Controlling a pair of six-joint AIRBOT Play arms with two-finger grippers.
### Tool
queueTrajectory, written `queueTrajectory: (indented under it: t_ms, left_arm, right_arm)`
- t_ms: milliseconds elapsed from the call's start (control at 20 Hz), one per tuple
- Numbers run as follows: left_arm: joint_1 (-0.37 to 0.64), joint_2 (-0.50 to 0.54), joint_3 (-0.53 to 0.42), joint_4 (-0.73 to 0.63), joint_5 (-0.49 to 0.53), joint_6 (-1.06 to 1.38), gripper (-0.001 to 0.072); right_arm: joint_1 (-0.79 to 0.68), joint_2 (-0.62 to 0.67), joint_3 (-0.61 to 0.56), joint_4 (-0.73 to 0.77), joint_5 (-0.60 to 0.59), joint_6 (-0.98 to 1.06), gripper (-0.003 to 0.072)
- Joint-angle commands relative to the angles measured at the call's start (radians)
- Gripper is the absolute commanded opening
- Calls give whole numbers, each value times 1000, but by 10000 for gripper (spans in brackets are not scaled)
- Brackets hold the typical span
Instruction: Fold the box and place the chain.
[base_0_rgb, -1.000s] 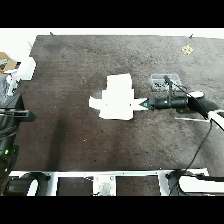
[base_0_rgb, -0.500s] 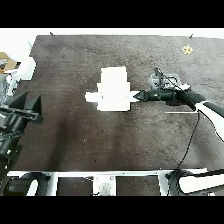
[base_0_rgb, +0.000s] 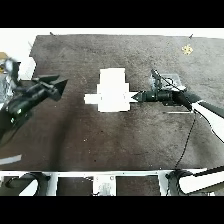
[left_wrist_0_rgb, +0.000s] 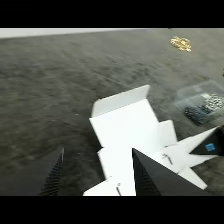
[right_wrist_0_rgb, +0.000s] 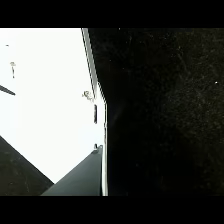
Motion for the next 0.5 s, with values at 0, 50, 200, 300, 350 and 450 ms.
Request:
queueTrajectory:
  t_ms: [0,50,200,300,350,450]
  left_arm:
    - [-42,-287,237,160,-106,-186,468]
    - [-61,-358,311,224,-106,-256,468]
    - [-95,-576,559,414,-149,-489,467]
    - [-97,-723,748,536,-296,-638,467]
    - [-97,-793,844,590,-375,-703,467]
    - [-97,-926,1034,690,-496,-808,467]
  right_arm:
    - [1,-1,1,8,2,-10,2]
    - [1,-1,1,8,0,-10,2]
    - [1,-1,-18,11,-3,-10,2]
    - [1,-1,-44,11,-19,-26,2]
    - [1,-1,-55,13,-21,-53,2]
    - [0,-1,-58,16,-21,-81,2]
